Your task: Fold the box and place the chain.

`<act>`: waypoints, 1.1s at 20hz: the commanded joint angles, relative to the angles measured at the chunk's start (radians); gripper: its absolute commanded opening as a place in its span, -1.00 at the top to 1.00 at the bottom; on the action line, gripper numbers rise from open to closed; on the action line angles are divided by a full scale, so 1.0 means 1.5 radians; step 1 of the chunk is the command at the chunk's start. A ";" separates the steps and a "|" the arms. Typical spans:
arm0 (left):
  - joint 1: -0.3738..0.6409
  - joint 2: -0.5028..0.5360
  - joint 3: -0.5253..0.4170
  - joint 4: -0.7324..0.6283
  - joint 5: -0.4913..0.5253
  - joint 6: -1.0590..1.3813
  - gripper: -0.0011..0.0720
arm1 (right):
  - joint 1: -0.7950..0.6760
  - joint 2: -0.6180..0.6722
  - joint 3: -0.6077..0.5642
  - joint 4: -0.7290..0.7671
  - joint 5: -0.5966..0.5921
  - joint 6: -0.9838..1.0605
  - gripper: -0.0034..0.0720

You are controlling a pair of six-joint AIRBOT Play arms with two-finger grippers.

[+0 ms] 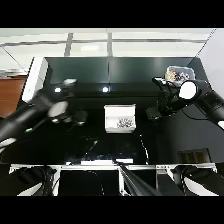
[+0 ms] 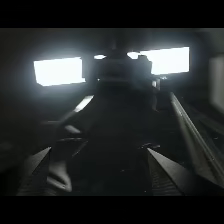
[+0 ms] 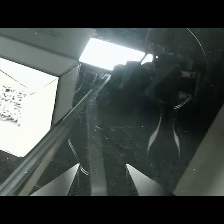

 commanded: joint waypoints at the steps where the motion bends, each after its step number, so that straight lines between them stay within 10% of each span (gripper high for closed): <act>1: 0.211 0.149 -0.219 -0.385 0.198 0.387 -0.98 | 0.000 0.000 -0.001 -0.002 -0.002 0.001 -0.01; 4: 0.290 0.153 -0.322 -0.750 0.171 1.054 -0.97 | 0.000 0.000 -0.001 -0.002 -0.009 0.004 -0.01; 7: 0.253 0.136 -0.352 -0.797 0.180 1.386 -0.98 | 0.000 0.000 -0.001 -0.001 -0.009 0.008 -0.01; 14: 0.102 0.028 -0.307 -0.665 0.310 1.569 -0.98 | 0.001 0.000 -0.001 0.000 -0.010 0.039 -0.01; 22: 0.112 -0.151 -0.194 -0.783 0.324 1.614 -0.99 | 0.002 -0.001 -0.001 0.006 -0.013 0.039 -0.01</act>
